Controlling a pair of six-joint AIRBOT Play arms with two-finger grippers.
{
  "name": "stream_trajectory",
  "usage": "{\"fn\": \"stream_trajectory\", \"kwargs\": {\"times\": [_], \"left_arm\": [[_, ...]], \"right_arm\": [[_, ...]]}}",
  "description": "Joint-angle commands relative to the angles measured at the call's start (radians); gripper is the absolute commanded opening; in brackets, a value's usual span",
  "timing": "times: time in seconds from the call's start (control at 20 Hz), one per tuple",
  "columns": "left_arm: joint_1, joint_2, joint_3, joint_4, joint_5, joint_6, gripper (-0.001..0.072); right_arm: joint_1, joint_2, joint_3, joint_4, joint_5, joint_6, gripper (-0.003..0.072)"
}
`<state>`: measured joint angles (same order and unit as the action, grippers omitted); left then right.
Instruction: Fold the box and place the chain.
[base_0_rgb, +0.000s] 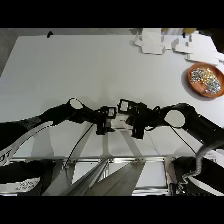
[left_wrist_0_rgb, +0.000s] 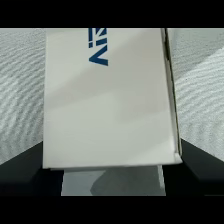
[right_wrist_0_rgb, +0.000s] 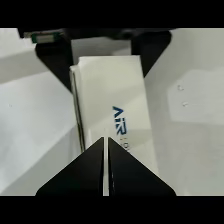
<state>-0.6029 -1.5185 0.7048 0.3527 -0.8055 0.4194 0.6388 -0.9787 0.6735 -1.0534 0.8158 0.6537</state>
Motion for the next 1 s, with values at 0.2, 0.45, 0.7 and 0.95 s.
{"fn": "stream_trajectory", "kwargs": {"times": [0.2, 0.45, 0.7, 0.95], "left_arm": [[0.001, 0.001, 0.0, 0.0, 0.002, 0.0, 0.0129], [0.001, 0.001, 0.0, 0.0, 0.002, 0.0, 0.0129], [0.001, 0.001, 0.0, 0.0, 0.001, 0.0, 0.0129], [0.001, 0.001, 0.0, 0.0, 0.001, 0.0, 0.0129]], "right_arm": [[-0.042, -0.072, -0.001, 0.056, 0.064, -0.013, 0.0015], [-0.042, -0.097, -0.003, 0.056, 0.077, -0.052, 0.0014], [-0.042, -0.112, -0.047, 0.056, 0.076, -0.061, 0.0015], [-0.042, -0.116, -0.057, 0.055, 0.059, -0.06, 0.0015]]}}
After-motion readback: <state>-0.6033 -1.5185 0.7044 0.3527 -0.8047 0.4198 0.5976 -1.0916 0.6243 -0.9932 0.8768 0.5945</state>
